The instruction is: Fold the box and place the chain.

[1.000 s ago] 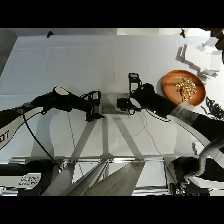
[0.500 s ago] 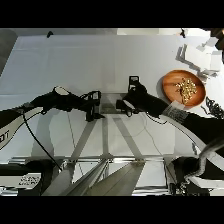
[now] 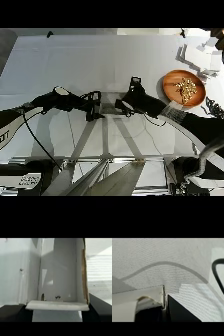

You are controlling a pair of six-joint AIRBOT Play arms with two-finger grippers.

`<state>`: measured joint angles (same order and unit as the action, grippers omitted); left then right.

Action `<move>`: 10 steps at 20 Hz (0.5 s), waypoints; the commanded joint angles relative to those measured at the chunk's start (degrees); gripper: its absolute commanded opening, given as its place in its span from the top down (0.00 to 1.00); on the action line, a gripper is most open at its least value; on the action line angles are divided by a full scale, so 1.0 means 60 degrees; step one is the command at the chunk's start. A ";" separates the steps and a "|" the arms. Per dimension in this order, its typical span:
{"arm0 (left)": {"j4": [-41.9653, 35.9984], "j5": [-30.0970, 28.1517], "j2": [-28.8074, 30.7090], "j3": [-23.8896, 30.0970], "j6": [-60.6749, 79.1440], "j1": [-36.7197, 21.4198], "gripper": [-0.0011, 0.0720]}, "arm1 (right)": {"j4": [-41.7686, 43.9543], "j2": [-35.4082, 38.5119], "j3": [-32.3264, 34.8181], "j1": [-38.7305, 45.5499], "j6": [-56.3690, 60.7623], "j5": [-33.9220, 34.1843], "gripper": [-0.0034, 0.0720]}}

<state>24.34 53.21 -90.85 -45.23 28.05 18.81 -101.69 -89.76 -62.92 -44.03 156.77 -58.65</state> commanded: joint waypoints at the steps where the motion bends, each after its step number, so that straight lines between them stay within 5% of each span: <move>1: -0.0015 0.0029 -0.0004 0.0000 -0.0033 -0.0004 0.52 | 0.0029 0.0000 0.0007 0.0000 0.0117 0.0025 0.91; 3: -0.0015 0.0025 -0.0004 0.0000 -0.0033 -0.0004 0.52 | 0.0036 0.0102 0.0007 0.0000 -0.0073 0.0029 0.59; 5: -0.0015 0.0025 -0.0004 0.0000 -0.0033 -0.0004 0.52 | 0.0040 0.0379 0.0007 0.0000 -0.0663 0.0011 0.43; 10: -0.0015 0.0025 -0.0004 0.0000 -0.0033 -0.0004 0.52 | 0.0583 0.1701 0.0011 0.0000 -0.2656 -0.0506 0.41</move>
<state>24.29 53.47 -90.85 -45.23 27.88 18.79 -100.25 -83.46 -62.83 -43.97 148.00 -59.96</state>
